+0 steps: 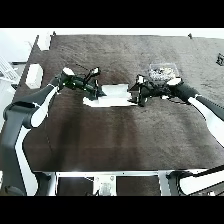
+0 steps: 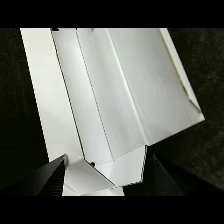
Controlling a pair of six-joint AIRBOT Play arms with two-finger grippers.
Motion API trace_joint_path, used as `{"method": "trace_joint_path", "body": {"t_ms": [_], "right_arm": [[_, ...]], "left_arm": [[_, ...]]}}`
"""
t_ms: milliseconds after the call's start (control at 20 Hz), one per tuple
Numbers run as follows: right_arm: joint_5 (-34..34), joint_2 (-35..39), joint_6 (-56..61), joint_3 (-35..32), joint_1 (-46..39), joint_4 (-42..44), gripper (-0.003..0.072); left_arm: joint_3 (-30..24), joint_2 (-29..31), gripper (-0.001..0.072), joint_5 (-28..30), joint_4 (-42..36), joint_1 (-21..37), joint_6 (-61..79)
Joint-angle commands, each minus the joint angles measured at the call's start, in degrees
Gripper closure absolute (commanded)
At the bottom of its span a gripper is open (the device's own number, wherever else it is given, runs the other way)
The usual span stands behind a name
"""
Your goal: Fold the box and place the chain.
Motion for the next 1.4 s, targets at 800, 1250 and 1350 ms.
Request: {"method": "trace_joint_path", "body": {"t_ms": [800, 1250, 1350], "right_arm": [[13.7, -10.2, -1.9, 8.3, -1.2, 0.4, 0.0037], [14.1, -12.1, -10.5, 8.3, -0.2, 2.1, 0.0037], [14.2, -12.6, -10.6, 8.4, -0.1, 2.0, 0.0037]], "left_arm": [[0.0, 0.0, 0.0687, 0.0, 0.0, 0.0, 0.0], [0.0, 0.0, 0.0687, 0.0, 0.0, 0.0, 0.0], [0.0, 0.0, 0.0688, 0.0, 0.0, 0.0, 0.0]]}}
